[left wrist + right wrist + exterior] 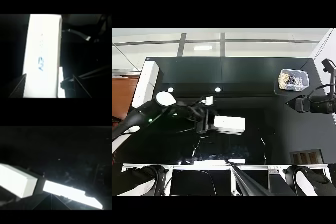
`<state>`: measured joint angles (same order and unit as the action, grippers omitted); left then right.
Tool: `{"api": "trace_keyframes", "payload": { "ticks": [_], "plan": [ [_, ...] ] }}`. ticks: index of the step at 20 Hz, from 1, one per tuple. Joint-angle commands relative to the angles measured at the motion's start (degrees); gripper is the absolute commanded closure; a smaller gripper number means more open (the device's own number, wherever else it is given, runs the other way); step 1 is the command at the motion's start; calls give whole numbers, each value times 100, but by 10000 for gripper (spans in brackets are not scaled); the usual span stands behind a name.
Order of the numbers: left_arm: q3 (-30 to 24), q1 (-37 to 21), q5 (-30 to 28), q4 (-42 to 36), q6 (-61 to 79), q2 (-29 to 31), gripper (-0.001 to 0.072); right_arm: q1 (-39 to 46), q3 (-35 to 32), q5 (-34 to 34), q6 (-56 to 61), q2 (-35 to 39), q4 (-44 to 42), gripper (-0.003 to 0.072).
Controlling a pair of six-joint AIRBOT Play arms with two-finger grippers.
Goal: Fold the box and place the chain.
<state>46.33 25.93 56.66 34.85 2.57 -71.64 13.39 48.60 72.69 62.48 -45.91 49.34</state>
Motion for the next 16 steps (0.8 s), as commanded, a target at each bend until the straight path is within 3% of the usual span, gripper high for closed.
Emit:
{"api": "trace_keyframes", "payload": {
  "ticks": [1,6,8,16],
  "plan": [
    [774,767,-595,63,-702,-564,-2,149,-212,-208,33,63,26,672],
    [1829,1043,-348,831,-1797,-1443,-1,149,-358,-46,31,63,52,672],
    [1873,999,-74,901,-1897,-1552,-1,149,-358,-63,28,63,55,672],
    [1882,1003,98,1390,-1910,-1681,-1,149,-358,57,31,63,39,672]
  ]
}}
